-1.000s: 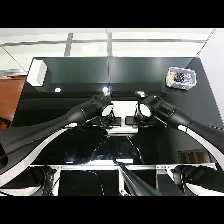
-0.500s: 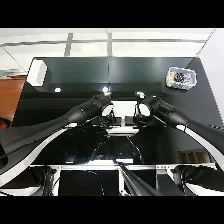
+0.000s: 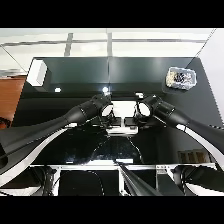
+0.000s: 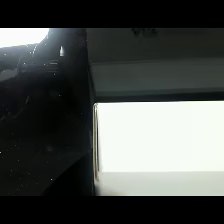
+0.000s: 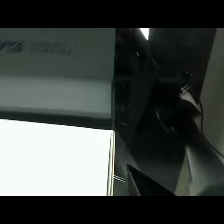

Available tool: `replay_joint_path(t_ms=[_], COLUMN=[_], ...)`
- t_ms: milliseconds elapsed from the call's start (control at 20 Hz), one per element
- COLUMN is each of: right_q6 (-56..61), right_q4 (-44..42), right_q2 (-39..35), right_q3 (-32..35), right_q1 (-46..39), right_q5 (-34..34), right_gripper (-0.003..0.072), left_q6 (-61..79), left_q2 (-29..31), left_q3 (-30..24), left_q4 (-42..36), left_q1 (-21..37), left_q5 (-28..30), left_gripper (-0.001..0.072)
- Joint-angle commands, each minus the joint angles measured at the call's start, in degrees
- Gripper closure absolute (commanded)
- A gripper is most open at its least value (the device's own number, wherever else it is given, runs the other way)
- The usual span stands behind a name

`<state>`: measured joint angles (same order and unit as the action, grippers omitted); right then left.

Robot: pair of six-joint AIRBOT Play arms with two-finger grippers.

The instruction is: Fold the box and place the chain.

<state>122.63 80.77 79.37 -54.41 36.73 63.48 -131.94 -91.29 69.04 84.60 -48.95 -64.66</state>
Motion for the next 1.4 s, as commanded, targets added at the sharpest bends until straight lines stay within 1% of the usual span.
replay_joint_path(t_ms=[0,50,150,250,350,450,500,550,600,650,700,750,800,850,900,1050,1200,1250,1300,1350], right_q6=[-4.4,-5.2,-5.7,-6.3,-6.3,-6.3,-6.4,-6.4,-6.4,-6.4,-7.8,-10.8,-14.3,-17.6,-18.6,-18.5,-17.7,-17.2,-16.6,-16.3], right_q4=[0.1,0.5,4.1,11.1,21.6,36.3,40.1,40.5,38.9,35.4,28.6,19.9,11.0,4.8,1.7,1.9,1.7,1.8,1.8,1.8], right_q2=[-3.8,-6.2,-12.1,-18.3,-23.6,-25.1,-24.5,-23.5,-21.7,-19.2,-15.6,-11.7,-7.1,-2.4,1.8,14.7,25.1,27.8,29.9,31.6], right_q3=[-0.9,-1.3,-1.9,-2.6,-2.7,-2.6,-2.4,-2.4,-2.4,-2.4,-2.5,-3.8,-6.5,-10.3,-14.5,-30.3,-43.6,-46.9,-49.1,-50.7], right_q1=[0.0,0.0,0.0,-0.1,-1.2,-3.8,-7.0,-11.1,-16.2,-21.6,-28.2,-34.2,-39.5,-43.2,-45.4,-47.5,-47.4,-47.5,-47.5,-47.5], right_q5=[2.9,3.7,6.2,8.9,8.9,8.5,6.5,3.2,-1.1,-5.6,-10.5,-12.5,-12.6,-11.8,-10.4,-4.0,-1.2,-0.8,-0.7,-0.6], right_gripper=[0.0333,0.0333,0.0334,0.0333,0.0333,0.0335,0.0334,0.0332,0.0128,0.0030,0.0030,0.0032,0.0033,0.0034,0.0034,0.0034,0.0036,0.0055,0.0136,0.0137], left_q6=[-0.1,-0.1,-0.1,-0.1,-0.1,-0.1,-0.1,-0.1,-0.1,-0.1,-0.1,-0.1,-0.1,-0.1,-0.1,-0.1,-0.1,-0.1,-0.1,-0.1], left_q2=[0.0,0.0,0.0,0.0,0.0,0.0,0.0,0.0,0.0,0.0,0.0,0.0,0.0,0.0,0.0,0.0,0.0,0.0,0.0,0.0], left_q3=[0.0,0.0,0.0,0.0,0.0,0.0,0.0,0.0,0.0,0.0,0.0,0.0,0.0,0.0,0.0,0.0,0.0,0.0,0.0,0.0], left_q4=[0.0,0.0,0.0,0.0,0.0,0.0,0.0,0.0,0.0,0.0,0.0,0.0,0.0,0.0,0.0,0.0,0.0,0.0,0.0,0.0], left_q1=[0.0,0.0,0.0,0.0,0.0,0.0,0.0,0.0,0.0,0.0,0.0,0.0,0.0,0.0,0.0,0.0,0.0,0.0,0.0,0.0], left_q5=[-0.1,-0.1,-0.1,-0.1,-0.1,0.0,0.0,0.0,-0.1,-0.2,-0.2,-0.2,-0.3,-0.3,-0.3,-0.3,-0.3,-0.3,-0.3,-0.3], left_gripper=[0.0681,0.0681,0.0681,0.0681,0.0681,0.0681,0.0681,0.0681,0.0681,0.0681,0.0681,0.0681,0.0681,0.0681,0.0681,0.0681,0.0681,0.0681,0.0681,0.0681])
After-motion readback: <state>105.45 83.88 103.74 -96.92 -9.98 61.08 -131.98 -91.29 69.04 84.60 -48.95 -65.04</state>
